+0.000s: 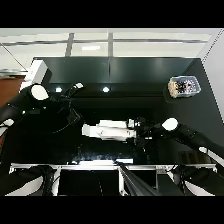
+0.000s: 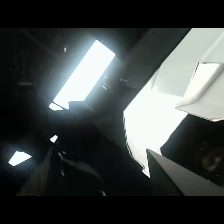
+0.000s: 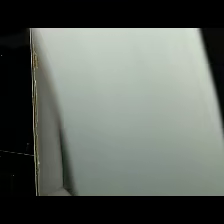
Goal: Fold the box and place the chain.
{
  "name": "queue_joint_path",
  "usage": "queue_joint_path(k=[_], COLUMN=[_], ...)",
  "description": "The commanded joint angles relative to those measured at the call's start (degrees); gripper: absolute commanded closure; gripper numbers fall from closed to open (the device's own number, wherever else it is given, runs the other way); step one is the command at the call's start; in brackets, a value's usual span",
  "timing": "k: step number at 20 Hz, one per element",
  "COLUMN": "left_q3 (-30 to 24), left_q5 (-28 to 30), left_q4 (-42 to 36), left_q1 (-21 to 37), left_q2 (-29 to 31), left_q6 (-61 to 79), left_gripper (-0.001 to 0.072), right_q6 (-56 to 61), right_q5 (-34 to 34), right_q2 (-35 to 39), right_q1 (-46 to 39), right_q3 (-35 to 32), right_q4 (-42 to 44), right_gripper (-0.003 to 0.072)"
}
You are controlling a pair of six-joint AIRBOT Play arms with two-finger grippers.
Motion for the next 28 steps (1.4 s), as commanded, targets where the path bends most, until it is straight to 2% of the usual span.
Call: queue_joint_path(k=[1,2,3,4,5,7,9,12,14,15,18,20,22,24,28], left_q3=[-0.2,-0.2,-0.2,-0.2,-0.2,-1.4,-5.4,-13.3,-17.0,-18.1,-18.5,-17.9,-17.1,-16.7,-16.7], left_q5=[-4.0,-5.4,-7.3,-9.2,-10.5,-10.7,-6.1,1.4,8.9,14.6,29.6,30.4,29.6,29.5,25.9], left_q4=[1.1,0.6,-0.2,-1.3,-2.6,-7.0,-12.8,-28.1,-37.2,-40.0,-42.9,-42.6,-36.9,-31.7,-32.5], left_q1=[1.0,1.0,1.0,1.0,1.0,0.9,0.8,-0.5,-3.4,-5.6,-12.0,-13.8,-13.2,-9.9,-3.2], left_q2=[0.2,0.2,0.2,0.2,0.2,1.3,5.2,13.0,15.8,15.8,12.1,9.3,9.4,11.0,11.4], left_q6=[-9.4,-10.1,-10.1,-10.1,-10.0,-9.8,-8.3,-0.4,5.1,6.6,6.7,7.7,7.6,7.0,7.1], left_gripper=[0.0099,0.0262,0.0481,0.0649,0.0683,0.0685,0.0686,0.0685,0.0685,0.0684,0.0683,0.0683,0.0684,0.0684,0.0683], right_q6=[0.0,0.0,0.0,0.0,0.0,0.0,0.0,0.0,0.0,0.0,0.0,0.0,0.0,0.0,0.0], right_q5=[0.1,0.1,0.1,0.1,0.1,0.1,0.1,0.1,0.1,0.1,0.1,0.1,0.1,0.1,0.1], right_q2=[0.0,0.0,0.0,0.0,0.0,0.0,0.0,0.0,0.0,0.0,0.0,0.0,0.0,0.0,0.0], right_q1=[0.0,0.0,0.0,0.0,0.0,0.0,0.0,0.0,0.0,0.0,0.0,0.0,0.0,0.0,0.0], right_q3=[0.0,0.0,0.0,0.0,0.0,0.0,0.0,0.0,0.0,0.0,0.0,0.0,0.0,0.0,0.0], right_q4=[0.1,0.1,0.1,0.1,0.1,0.0,0.0,0.0,0.1,0.0,0.0,0.0,0.1,0.1,0.1], right_gripper=[0.0088,0.0089,0.0089,0.0166,0.0162,0.0163,0.0163,0.0163,0.0163,0.0163,0.0162,0.0163,0.0163,0.0163,0.0163])
